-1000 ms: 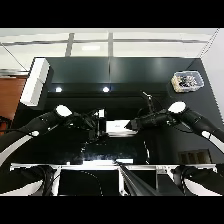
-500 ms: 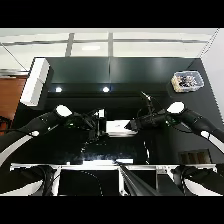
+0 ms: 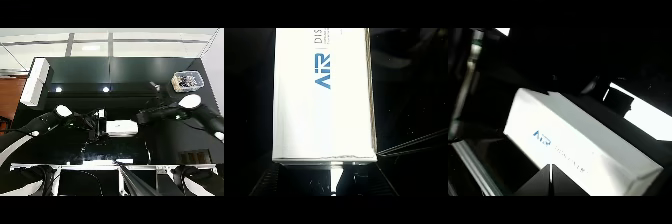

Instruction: Fold the box and place the chain.

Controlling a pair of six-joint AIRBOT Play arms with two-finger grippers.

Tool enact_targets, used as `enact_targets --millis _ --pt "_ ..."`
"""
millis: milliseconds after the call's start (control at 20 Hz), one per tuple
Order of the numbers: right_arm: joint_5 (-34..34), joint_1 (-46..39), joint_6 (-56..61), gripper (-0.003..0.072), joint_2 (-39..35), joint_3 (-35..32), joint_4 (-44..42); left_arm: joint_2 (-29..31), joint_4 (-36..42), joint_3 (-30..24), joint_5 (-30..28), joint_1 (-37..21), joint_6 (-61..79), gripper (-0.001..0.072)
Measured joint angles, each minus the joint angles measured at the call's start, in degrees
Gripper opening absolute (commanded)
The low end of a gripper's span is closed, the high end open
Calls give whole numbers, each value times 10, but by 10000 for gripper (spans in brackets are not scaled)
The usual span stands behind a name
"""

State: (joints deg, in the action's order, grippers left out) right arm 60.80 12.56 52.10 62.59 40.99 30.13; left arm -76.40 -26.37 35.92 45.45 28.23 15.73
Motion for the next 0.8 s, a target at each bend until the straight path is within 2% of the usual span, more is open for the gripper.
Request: enact_targets --millis 200,400,800 --pt "24 -92 5 11 -76 19 33 0 0 0 0 0 0 287" --pt "54 -167 37 12 -107 24 89 0 0 0 0 0 0 288" --pt "86 -200 90 12 -117 26 151 0 1 0 -1 0 -1 287"
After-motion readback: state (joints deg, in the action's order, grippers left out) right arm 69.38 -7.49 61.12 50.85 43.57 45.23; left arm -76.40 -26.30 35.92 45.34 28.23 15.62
